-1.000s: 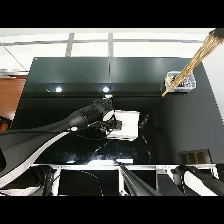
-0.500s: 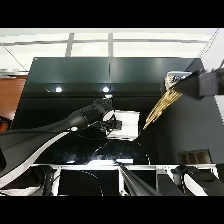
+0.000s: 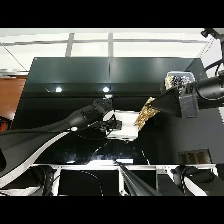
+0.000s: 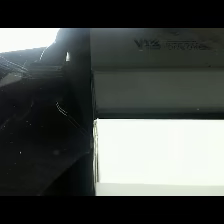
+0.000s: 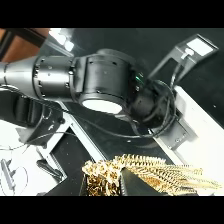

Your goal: Fold the box and place the chain.

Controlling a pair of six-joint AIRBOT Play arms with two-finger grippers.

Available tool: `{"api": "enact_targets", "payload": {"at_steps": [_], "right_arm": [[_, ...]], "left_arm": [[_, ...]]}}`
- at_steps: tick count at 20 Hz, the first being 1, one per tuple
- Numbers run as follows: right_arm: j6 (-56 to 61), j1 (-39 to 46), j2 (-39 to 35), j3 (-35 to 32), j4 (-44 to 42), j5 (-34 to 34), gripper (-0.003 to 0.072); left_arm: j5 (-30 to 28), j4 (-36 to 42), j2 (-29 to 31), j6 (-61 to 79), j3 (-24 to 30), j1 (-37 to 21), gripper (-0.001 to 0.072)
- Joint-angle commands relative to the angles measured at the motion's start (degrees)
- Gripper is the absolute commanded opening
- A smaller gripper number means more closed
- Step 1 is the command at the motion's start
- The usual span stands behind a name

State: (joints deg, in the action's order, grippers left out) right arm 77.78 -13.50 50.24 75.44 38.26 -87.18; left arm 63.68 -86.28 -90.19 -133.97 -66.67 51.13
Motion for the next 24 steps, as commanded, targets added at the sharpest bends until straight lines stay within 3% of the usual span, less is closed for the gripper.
{"api": "enact_targets", "payload": {"at_steps": [1, 10, 21, 24], "right_arm": [[-0.1, -1.3, 0.0, 0.0, -0.3, 3.5, 0.0], [0.0, -1.5, 1.0, -1.8, 1.2, 6.0, 0.0], [1.3, -6.1, 1.4, -20.8, 2.4, 12.9, 0.0], [1.3, -6.7, 1.4, -27.1, 2.7, 18.3, 0.0002]], "left_arm": [[0.0, 0.0, 0.0, 0.0, 0.0, 0.0, 0.0026], [0.0, 0.0, 0.0, 0.0, 0.0, 0.0, 0.0026], [0.0, 0.0, 0.0, 0.0, 0.0, 0.0, 0.0026], [0.0, 0.0, 0.0, 0.0, 0.0, 0.0, 0.0026]]}}
